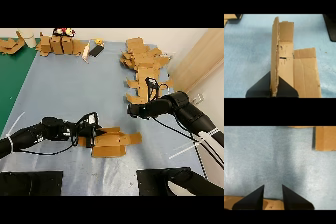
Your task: Fold the box.
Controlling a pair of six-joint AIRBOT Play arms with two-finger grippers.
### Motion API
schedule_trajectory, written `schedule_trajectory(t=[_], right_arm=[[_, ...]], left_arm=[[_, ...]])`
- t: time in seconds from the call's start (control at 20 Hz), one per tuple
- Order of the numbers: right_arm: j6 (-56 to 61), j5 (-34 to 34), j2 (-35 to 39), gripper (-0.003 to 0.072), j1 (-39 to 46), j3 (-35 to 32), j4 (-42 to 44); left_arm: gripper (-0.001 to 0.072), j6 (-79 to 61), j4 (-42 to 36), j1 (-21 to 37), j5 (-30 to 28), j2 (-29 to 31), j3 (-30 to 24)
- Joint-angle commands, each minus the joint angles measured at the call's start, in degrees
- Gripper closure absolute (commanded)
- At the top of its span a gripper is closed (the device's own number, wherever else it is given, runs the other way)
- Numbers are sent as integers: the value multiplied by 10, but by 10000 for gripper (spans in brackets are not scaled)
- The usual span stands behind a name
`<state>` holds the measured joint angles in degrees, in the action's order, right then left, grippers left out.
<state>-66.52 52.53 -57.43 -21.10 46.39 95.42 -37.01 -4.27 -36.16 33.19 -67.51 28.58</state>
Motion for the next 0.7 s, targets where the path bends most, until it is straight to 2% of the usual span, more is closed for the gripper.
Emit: schedule_trajectory(t=[0.0, 0.45, 0.65], right_arm=[[-11, 8, 0, 354, -1, 0, 0], [-21, 15, 0, 354, -1, 0, 0], [-21, 15, 0, 354, -1, 0, 0]], left_arm=[[700, 41, 5, 14, 7, 1, 0], [699, 39, 11, 14, 19, 1, 6], [699, 92, 73, 14, 19, 1, 30]])
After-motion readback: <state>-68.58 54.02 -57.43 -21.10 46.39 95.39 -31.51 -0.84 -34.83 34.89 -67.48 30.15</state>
